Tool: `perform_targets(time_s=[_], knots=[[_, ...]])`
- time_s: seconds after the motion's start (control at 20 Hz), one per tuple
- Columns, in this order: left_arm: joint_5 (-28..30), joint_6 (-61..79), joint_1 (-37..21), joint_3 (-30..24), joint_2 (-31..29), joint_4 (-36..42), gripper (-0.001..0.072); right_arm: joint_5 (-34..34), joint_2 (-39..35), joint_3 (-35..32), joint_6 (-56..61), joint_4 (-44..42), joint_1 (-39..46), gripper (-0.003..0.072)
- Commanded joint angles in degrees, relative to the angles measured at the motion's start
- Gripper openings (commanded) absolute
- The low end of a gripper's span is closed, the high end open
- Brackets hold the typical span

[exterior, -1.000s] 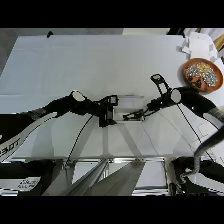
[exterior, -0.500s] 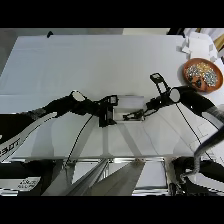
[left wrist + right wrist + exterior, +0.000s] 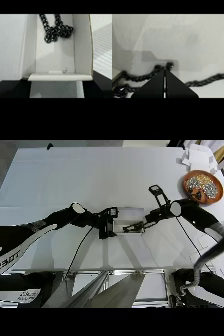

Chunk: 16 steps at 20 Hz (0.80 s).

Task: Fold the box and place the chain.

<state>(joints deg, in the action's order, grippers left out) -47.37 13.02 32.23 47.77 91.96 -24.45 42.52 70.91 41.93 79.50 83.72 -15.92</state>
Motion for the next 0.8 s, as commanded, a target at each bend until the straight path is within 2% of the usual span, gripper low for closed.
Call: perform_targets(time_s=[0.0,0.25,0.3,0.35,0.75], knots=[[0.02,0.02,0.0,-0.02,-0.02,0.02,0.0252,1.16,-5.16,0.04,-0.02,0.07,-0.07,0.0007],[0.02,0.0,0.0,-0.02,-0.02,0.0,0.0252,2.69,-10.73,0.04,-0.28,-0.13,-0.07,0.0008],[-0.02,0.02,0.02,-0.02,-0.02,0.02,0.0252,3.13,-10.43,0.02,-0.96,0.02,-0.07,0.0104],[0.0,0.02,0.0,-0.02,-0.02,0.0,0.0252,3.15,-9.66,-0.07,-1.42,0.13,-0.07,0.0248],[0.02,0.02,0.0,-0.02,-0.02,0.0,0.0252,1.77,0.92,-0.09,-1.95,-0.09,-0.22,0.0256]])
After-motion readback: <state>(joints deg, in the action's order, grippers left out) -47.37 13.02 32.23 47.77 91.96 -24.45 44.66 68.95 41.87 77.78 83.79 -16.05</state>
